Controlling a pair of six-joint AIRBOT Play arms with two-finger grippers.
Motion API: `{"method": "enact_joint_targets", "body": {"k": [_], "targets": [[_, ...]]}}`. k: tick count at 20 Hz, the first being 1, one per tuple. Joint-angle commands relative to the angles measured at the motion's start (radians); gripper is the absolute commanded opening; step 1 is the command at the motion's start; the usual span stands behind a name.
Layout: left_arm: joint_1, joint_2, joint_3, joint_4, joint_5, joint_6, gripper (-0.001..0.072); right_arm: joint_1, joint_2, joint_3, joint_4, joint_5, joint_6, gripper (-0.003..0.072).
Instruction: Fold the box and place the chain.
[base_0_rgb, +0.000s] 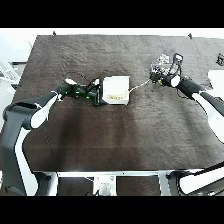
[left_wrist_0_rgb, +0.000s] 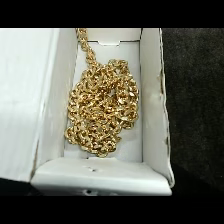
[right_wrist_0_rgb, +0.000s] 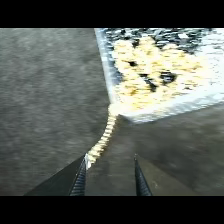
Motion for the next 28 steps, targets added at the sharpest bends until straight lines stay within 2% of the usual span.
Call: {"method": "enact_joint_targets", "body": {"k": [1,7,12,13,15,17,20,22,24,28], "targets": [[0.0,-0.001,0.0,0.0,0.0,0.0,0.0537,0.007,-0.051,0.046,0.13,0.011,-0.106,0.0376],[0.0,-0.001,0.0,0.0,0.0,0.0,0.0537,-0.014,-0.134,0.101,0.171,0.014,-0.108,0.0379],[0.0,-0.001,0.0,0.0,0.0,0.0,0.0537,-0.014,-0.148,0.148,0.175,0.016,-0.13,0.0364],[0.0,-0.001,0.0,0.0,0.0,0.0,0.0537,-0.013,-0.15,0.156,0.175,0.017,-0.13,0.0301],[0.0,-0.001,0.0,0.0,0.0,0.0,0.0537,-0.015,-0.158,0.177,0.174,0.045,-0.131,0.0276],[0.0,-0.001,0.0,0.0,0.0,0.0,0.0537,-0.023,-0.164,0.193,0.174,0.061,-0.137,0.0152],[0.0,-0.001,0.0,0.0,0.001,0.0,0.0538,-0.038,-0.196,0.213,0.242,0.098,-0.138,0.0095],[0.0,-0.001,0.0,0.0,0.0,0.0,0.0537,-0.04,-0.201,0.231,0.264,0.106,-0.18,0.001],[0.0,-0.001,0.0,0.0,0.0,0.0,0.0537,-0.04,-0.201,0.236,0.268,0.106,-0.182,0.0009],[0.0,-0.001,0.0,0.0,0.0,0.0,0.0537,-0.04,-0.181,0.254,0.264,0.184,-0.182,0.0007]]}}
